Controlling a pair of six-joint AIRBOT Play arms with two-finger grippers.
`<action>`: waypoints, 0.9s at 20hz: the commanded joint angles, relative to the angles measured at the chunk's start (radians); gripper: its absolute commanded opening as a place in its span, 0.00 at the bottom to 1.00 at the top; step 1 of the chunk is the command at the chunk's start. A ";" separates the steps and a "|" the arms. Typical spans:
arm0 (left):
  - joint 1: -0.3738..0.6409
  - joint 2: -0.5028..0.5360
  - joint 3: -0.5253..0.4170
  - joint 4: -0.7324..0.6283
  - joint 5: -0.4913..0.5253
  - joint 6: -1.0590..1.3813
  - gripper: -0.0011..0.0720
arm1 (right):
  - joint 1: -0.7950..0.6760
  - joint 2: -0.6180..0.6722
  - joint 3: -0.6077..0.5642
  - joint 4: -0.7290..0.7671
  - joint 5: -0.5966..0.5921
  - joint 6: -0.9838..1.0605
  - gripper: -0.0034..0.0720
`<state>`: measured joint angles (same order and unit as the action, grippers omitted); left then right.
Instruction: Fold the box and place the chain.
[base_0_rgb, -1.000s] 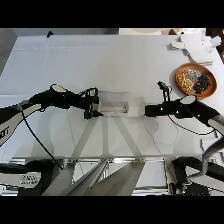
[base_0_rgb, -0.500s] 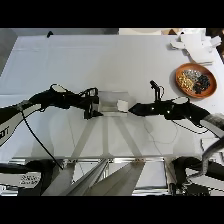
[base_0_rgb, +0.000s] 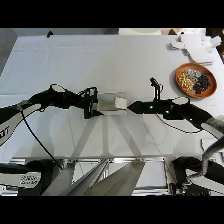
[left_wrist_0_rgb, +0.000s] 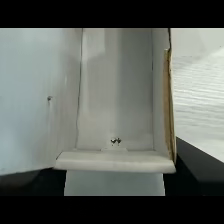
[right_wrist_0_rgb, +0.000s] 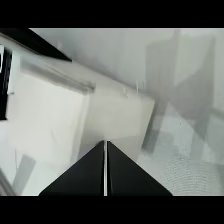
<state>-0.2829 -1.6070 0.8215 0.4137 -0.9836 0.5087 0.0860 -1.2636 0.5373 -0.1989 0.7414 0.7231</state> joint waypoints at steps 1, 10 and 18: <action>0.001 0.000 0.000 0.002 0.000 0.003 0.37 | 0.002 0.048 0.000 -0.089 -0.075 0.066 0.06; 0.001 0.000 0.000 0.002 0.000 0.003 0.37 | 0.002 0.088 0.000 -0.159 -0.043 0.115 0.31; 0.001 0.000 0.000 0.003 0.000 0.003 0.37 | 0.123 0.117 0.000 -0.164 -0.183 0.106 0.59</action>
<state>-0.2832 -1.6070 0.8215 0.4160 -0.9840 0.5117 0.1619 -1.1515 0.5369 -0.3599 0.6395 0.8303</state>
